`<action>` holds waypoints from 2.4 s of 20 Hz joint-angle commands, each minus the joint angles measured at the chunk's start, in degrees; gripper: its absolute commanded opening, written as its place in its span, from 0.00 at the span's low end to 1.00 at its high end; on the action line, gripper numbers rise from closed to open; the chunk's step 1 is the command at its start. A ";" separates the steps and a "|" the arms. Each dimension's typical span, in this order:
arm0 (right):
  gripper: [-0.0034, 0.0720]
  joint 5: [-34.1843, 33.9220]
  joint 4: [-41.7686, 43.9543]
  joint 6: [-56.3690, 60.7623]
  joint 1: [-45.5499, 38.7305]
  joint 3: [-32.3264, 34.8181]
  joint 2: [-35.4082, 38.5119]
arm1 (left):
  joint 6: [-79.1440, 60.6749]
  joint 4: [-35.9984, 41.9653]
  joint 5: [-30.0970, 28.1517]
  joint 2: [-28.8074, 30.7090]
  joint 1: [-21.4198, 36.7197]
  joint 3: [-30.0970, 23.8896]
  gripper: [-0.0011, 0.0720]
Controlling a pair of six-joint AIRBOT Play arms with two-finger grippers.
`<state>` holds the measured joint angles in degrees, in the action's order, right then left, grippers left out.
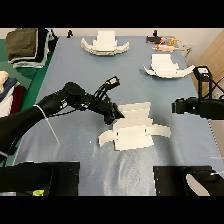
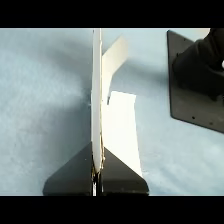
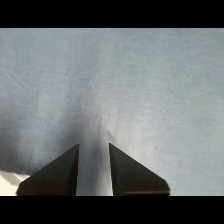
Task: Fold the box.
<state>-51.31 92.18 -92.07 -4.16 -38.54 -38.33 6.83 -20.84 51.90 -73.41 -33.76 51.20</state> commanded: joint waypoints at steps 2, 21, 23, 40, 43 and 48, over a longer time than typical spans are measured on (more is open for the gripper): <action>0.45 0.46 -1.27 4.81 -0.02 -1.11 -0.85 | -6.54 -3.58 -7.19 5.55 -4.26 -3.15 0.03; 0.45 0.76 1.95 5.27 0.00 -1.07 -5.22 | -24.79 5.46 -16.37 9.46 -4.48 -17.79 0.03; 0.45 0.76 1.95 5.25 0.00 -1.07 -5.22 | -24.79 5.44 -12.94 9.46 -4.48 -17.79 0.03; 0.45 0.87 1.97 5.22 0.00 -1.07 -5.27 | -20.35 5.35 -3.32 8.46 3.13 -14.60 0.03; 0.45 0.90 2.14 5.22 0.00 -1.07 -5.29 | -20.50 5.38 -3.61 7.15 3.08 -14.60 0.03; 0.45 0.87 2.29 5.22 0.00 -1.07 -5.29 | -20.59 5.38 -1.68 7.13 3.02 -14.60 0.03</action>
<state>-50.43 94.30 -86.85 -4.16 -39.59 -43.57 -13.76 -15.46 48.29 -66.11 -30.87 36.56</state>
